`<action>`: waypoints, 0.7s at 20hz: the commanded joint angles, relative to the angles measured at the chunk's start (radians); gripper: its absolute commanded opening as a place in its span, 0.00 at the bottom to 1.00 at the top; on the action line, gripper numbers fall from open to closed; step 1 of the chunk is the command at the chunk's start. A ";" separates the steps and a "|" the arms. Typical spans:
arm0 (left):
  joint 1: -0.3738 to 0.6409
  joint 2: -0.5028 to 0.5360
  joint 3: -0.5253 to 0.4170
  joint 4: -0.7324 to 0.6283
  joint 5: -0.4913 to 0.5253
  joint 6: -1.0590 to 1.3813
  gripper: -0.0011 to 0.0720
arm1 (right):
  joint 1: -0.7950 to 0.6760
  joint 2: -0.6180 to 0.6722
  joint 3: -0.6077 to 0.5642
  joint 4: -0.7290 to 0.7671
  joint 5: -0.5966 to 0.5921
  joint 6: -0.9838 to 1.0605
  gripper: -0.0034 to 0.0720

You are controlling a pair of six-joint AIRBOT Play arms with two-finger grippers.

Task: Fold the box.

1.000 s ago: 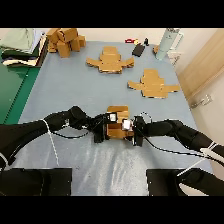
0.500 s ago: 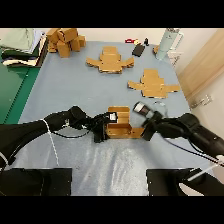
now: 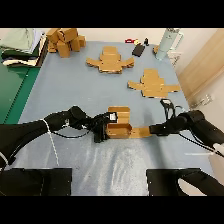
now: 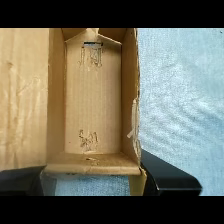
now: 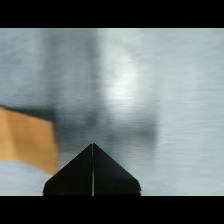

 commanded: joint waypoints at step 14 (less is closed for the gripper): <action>0.000 0.000 0.000 0.001 -0.001 0.000 0.68 | -0.024 -0.055 -0.001 0.575 0.008 -0.432 0.05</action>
